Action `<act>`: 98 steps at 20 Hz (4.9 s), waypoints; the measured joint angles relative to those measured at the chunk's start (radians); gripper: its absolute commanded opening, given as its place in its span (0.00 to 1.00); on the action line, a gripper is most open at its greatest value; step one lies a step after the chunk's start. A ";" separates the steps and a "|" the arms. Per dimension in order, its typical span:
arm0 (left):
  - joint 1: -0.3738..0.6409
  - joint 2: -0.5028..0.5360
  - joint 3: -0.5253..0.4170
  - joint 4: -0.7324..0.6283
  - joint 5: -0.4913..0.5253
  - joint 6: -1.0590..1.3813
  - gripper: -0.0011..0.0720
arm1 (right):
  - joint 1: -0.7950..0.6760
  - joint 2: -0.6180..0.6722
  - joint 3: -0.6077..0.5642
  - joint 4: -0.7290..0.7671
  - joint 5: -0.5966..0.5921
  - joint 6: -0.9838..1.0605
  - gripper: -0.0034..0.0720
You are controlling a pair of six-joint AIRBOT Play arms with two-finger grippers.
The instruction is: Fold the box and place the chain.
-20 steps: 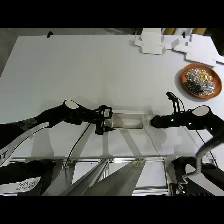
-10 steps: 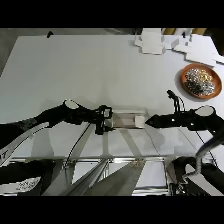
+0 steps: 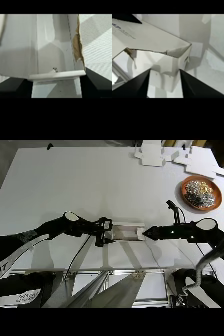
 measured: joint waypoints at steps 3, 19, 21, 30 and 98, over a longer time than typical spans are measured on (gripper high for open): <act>0.000 0.000 0.000 0.000 0.000 0.000 0.25 | 0.047 0.002 0.000 0.000 -0.047 0.035 0.67; 0.000 0.000 0.000 0.000 0.000 0.000 0.25 | 0.414 -0.094 0.229 -0.481 -0.157 0.659 0.65; 0.000 0.000 0.000 0.000 0.000 0.000 0.25 | 0.454 -0.125 0.256 -0.550 -0.146 0.738 0.62; 0.000 0.000 0.000 0.000 0.000 0.000 0.25 | 0.581 -0.253 0.353 -0.756 -0.103 1.051 0.56; 0.000 0.000 0.000 0.000 0.000 0.002 0.25 | 0.666 -0.163 0.386 -0.930 0.030 1.002 0.77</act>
